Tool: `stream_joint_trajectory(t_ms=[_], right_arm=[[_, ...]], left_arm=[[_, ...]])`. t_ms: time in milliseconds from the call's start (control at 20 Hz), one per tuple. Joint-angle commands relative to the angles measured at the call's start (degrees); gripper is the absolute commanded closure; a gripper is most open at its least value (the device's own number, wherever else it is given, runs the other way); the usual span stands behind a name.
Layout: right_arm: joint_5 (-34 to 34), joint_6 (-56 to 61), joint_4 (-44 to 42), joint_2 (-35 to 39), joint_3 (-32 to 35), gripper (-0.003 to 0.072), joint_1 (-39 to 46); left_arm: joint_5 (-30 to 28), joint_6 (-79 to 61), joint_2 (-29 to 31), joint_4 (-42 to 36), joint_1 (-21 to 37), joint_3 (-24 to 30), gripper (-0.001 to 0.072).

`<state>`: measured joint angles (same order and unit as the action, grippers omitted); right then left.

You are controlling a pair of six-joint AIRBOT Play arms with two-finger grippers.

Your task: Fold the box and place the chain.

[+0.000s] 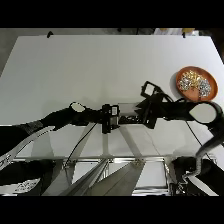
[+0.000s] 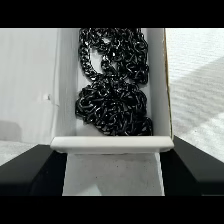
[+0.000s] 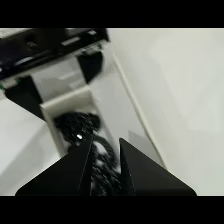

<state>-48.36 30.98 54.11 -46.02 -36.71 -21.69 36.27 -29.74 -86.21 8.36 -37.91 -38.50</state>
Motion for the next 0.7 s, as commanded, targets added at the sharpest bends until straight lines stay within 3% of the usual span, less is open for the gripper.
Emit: stream_joint_trajectory(t_ms=[0, 50, 150, 300, 500, 650], right_arm=[[-9.6, -5.16, 2.64, 3.02, 0.0, 0.0552, 10.91], [-11.82, -9.99, 2.97, 2.58, 0.07, 0.061, 14.51], [-12.5, -20.92, 2.93, 0.68, 0.92, 0.0609, 19.52], [-11.19, -30.73, 4.07, -5.62, 1.55, 0.0609, 20.65], [-10.97, -43.39, 4.37, -13.31, 1.55, 0.0417, 20.57], [-10.97, -48.59, 0.79, -16.65, 1.55, 0.0414, 20.15]], left_arm=[[-0.02, -0.02, -0.02, 0.02, -0.04, 0.02, 0.0398], [-0.02, 0.0, -0.02, 0.02, -0.04, 0.02, 0.0398], [-0.02, 0.0, -0.02, 0.02, -0.04, 0.02, 0.0398], [-0.02, -0.02, -0.02, 0.02, -0.04, 0.02, 0.0398], [-0.02, 0.0, -0.02, 0.02, -0.04, 0.02, 0.0398], [-0.02, 0.0, -0.02, 0.02, -0.04, 0.02, 0.0398]])
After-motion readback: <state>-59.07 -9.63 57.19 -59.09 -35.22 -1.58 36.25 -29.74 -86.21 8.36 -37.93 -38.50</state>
